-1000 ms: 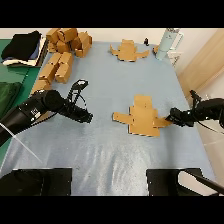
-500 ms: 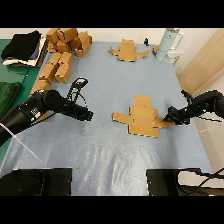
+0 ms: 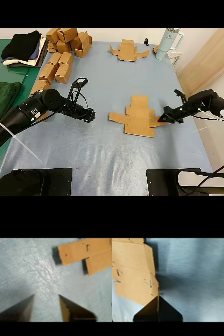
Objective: Fold the box.
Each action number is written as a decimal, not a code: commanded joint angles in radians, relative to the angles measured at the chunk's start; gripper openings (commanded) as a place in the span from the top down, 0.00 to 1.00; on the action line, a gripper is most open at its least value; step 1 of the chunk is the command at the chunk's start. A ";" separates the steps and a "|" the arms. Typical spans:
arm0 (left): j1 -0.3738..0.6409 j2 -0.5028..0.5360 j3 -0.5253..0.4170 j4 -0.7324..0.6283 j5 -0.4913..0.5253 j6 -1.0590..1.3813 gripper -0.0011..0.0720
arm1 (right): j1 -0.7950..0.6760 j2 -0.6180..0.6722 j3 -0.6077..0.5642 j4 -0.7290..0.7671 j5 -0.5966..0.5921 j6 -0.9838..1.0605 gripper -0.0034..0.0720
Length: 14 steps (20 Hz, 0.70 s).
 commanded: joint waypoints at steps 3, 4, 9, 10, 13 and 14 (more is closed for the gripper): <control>0.051 0.001 0.006 -0.080 -0.032 -0.014 0.21 | 0.254 0.040 -0.066 0.190 0.075 -0.117 0.95; 0.075 0.001 0.008 -0.089 -0.043 -0.001 0.21 | 0.323 0.074 -0.099 0.209 0.137 -0.131 0.95; 0.240 -0.045 0.008 -0.297 -0.153 0.181 0.21 | 0.547 0.295 -0.261 0.209 0.404 -0.137 0.95; 0.264 -0.075 0.008 -0.322 -0.165 0.214 0.21 | 0.566 0.333 -0.285 0.206 0.436 -0.137 0.95; 0.286 -0.186 0.008 -0.440 -0.164 0.354 0.21 | 0.593 0.396 -0.335 0.200 0.478 -0.137 0.95; 0.285 -0.230 0.008 -0.508 -0.166 0.426 0.21 | 0.593 0.396 -0.341 0.199 0.472 -0.132 0.95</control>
